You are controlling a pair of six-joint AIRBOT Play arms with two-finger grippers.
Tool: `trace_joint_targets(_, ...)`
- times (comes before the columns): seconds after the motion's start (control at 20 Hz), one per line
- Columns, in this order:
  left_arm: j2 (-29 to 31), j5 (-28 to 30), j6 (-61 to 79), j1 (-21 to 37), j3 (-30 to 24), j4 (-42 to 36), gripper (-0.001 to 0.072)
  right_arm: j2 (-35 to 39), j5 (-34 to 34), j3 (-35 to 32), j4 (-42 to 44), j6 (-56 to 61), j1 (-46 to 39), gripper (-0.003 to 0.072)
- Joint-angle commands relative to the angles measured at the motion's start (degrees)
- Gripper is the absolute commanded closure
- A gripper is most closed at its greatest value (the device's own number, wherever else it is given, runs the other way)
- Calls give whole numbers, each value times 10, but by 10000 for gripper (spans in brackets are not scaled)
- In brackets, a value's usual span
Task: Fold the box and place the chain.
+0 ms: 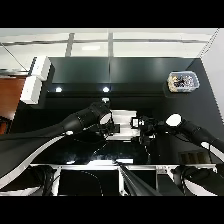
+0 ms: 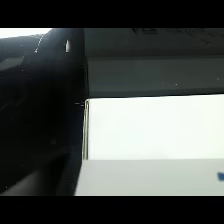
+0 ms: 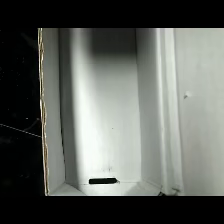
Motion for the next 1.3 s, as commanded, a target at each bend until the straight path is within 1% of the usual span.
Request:
trace_joint_targets(0.0,0,1,-1,0,0,0,537,0,0,0,0,0,0,442)
trace_joint_targets(0.05,0,2,-1,0,0,0,552,0,0,0,0,0,0,442)
trace_joint_targets(0.1,0,3,-1,0,0,-7,597,0,0,0,0,0,0,442)
trace_joint_targets(0.15,0,5,-1,0,0,-13,684,0,0,0,0,1,0,442)
trace_joint_targets(0.45,0,3,-1,0,0,-12,684,0,1,0,1,9,0,439)
trace_joint_targets(0.5,0,0,-1,0,0,-12,684,0,0,0,0,30,0,305)
trace_joint_targets(0.55,0,-2,-1,0,0,-10,684,3,0,1,0,55,0,66)
trace_joint_targets(0.6,0,-6,-1,0,0,-6,684,11,2,1,-5,72,0,48)
trace_joint_targets(0.7,0,-9,-1,0,0,-3,684,40,5,2,-42,105,0,49)
trace_joint_targets(0.85,0,-17,0,0,0,6,684,82,43,2,-129,137,0,49)
trace_joint_targets(0.95,0,-16,2,0,0,6,683,85,56,1,-135,138,0,50)
trace_joint_targets(1.2,0,-16,2,0,0,5,682,82,41,1,-106,108,0,56)
trace_joint_targets(1.25,0,-16,2,0,0,5,682,80,41,1,-92,94,0,210)
